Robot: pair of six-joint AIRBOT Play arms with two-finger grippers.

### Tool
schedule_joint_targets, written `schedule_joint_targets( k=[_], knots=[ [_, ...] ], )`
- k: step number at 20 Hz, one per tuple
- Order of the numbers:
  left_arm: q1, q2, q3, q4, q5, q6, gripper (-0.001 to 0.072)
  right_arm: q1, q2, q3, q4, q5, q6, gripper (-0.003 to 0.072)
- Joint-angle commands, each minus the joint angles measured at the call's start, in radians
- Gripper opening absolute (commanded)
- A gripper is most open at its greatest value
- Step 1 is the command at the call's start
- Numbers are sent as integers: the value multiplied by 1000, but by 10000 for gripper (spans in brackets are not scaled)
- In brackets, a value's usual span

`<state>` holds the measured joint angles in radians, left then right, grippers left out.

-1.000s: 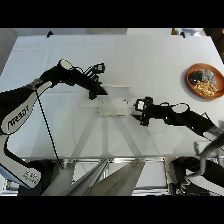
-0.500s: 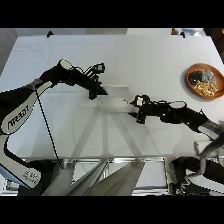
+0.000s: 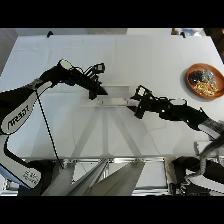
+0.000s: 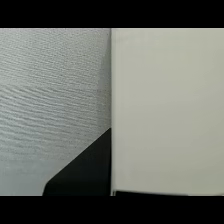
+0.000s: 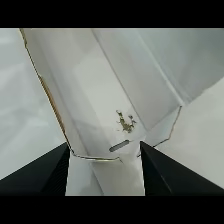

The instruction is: Fold the box and place the chain.

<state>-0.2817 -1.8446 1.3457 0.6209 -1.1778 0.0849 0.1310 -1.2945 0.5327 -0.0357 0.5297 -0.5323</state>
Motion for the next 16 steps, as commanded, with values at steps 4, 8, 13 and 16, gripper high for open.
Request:
schedule_joint_targets(
  k=[4, 8, 13, 16],
  knots=[
    [0, 0, 0, 0, -1, 1, 5, 0, -1, 32, -114, -26, 240, 480],
    [0, 0, 0, 0, -1, 1, 5, 0, -1, 65, -188, -23, 288, 480],
    [0, 0, 0, 0, -1, 1, 5, 0, -1, 108, -317, -18, 379, 480],
    [0, 0, 0, 0, -1, 1, 5, 0, -1, 122, -355, -19, 379, 480]
  ],
)
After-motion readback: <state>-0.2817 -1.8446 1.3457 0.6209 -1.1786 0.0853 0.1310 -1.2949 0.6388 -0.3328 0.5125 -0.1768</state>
